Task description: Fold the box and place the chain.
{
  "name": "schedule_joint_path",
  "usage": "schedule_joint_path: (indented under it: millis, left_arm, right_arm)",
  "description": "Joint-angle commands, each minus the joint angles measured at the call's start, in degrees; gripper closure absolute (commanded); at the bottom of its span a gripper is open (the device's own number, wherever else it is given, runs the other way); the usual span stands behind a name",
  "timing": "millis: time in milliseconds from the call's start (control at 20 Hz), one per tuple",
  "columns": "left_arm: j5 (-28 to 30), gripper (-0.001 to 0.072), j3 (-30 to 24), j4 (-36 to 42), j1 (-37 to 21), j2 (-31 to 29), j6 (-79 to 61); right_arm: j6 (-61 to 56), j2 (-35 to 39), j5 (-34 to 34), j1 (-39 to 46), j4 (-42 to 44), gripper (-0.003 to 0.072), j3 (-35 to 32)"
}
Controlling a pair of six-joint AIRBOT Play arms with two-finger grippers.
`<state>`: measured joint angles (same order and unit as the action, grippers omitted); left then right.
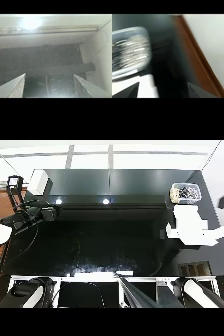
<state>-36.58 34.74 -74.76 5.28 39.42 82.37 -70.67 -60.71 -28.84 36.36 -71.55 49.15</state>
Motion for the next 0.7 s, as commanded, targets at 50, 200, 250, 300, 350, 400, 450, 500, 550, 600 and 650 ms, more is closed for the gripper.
schedule_joint_path:
  millis: [50,200,250,300,350,400,450,500,550,600,650]
  left_arm:
    - [0.2,-0.0002,0.0,0.2,0.1,0.1,0.0]
    - [0.1,-0.0002,0.0,0.3,0.1,0.0,0.0]
    - [0.1,-0.0001,0.0,0.4,0.1,0.0,0.0]
    - [0.1,-0.0002,0.0,0.4,0.1,0.0,0.0]
    - [0.2,-0.0001,0.0,0.4,0.1,0.1,0.0]
    - [0.2,-0.0001,0.0,0.4,0.1,0.1,0.0]
    - [0.2,-0.0001,0.0,0.5,0.1,0.1,0.0]
    - [0.1,-0.0001,0.0,0.5,0.1,0.1,0.0]
    - [0.1,-0.0001,0.0,0.5,0.1,0.0,0.0]
    - [0.1,-0.0001,0.0,0.5,0.1,0.0,0.0]
    - [0.2,-0.0001,0.0,0.5,0.1,0.0,0.0]
  right_arm:
    - [-3.8,-12.0,-16.4,13.3,-0.5,-0.0034,13.0]
    - [-0.1,-19.1,-25.6,16.7,-0.5,-0.0034,18.4]
    - [4.9,-21.8,-30.9,17.0,-0.3,-0.0034,20.7]
    - [10.0,-24.2,-36.5,17.0,-0.3,-0.0034,22.6]
    - [13.5,-26.8,-42.3,17.0,-0.3,-0.0034,24.5]
    - [15.0,-28.6,-45.7,17.0,-0.6,-0.0034,25.4]
    - [15.6,-30.1,-47.1,17.0,-0.9,-0.0034,25.7]
    - [15.7,-31.2,-47.3,17.0,-0.7,-0.0034,25.7]
    - [16.8,-32.2,-48.0,17.0,0.3,-0.0034,25.7]
    - [17.9,-33.0,-48.6,16.9,1.1,-0.0034,25.7]
    - [18.6,-33.4,-48.7,16.9,1.2,-0.0034,25.7]
